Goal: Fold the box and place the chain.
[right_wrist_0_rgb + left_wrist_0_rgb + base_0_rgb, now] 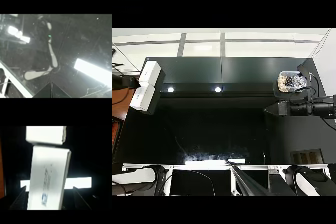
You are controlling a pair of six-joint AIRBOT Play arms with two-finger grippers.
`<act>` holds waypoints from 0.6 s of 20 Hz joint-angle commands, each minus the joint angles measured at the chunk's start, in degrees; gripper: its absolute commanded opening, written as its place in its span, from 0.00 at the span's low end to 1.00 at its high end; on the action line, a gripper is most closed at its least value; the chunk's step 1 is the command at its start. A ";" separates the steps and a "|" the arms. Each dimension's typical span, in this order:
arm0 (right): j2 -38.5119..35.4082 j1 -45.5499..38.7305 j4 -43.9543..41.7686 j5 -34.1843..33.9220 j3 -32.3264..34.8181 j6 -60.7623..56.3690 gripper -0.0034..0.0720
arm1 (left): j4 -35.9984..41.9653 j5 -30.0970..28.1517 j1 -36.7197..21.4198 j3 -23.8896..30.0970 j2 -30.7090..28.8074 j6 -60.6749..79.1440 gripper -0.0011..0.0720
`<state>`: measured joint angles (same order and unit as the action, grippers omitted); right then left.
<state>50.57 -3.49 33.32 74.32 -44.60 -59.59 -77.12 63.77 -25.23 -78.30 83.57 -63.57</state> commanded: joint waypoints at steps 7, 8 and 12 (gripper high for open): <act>-15.50 2.67 27.78 -11.50 -3.39 -15.50 0.06 | 2.86 3.21 13.86 11.23 -27.04 -19.10 0.05; -18.12 4.04 31.87 -15.76 0.15 -18.23 0.06 | 2.80 -2.95 18.64 17.90 -33.00 -18.82 0.05; -18.99 6.10 34.71 -29.29 16.92 -21.81 0.07 | 0.04 -22.32 35.08 44.22 -51.30 -18.56 0.05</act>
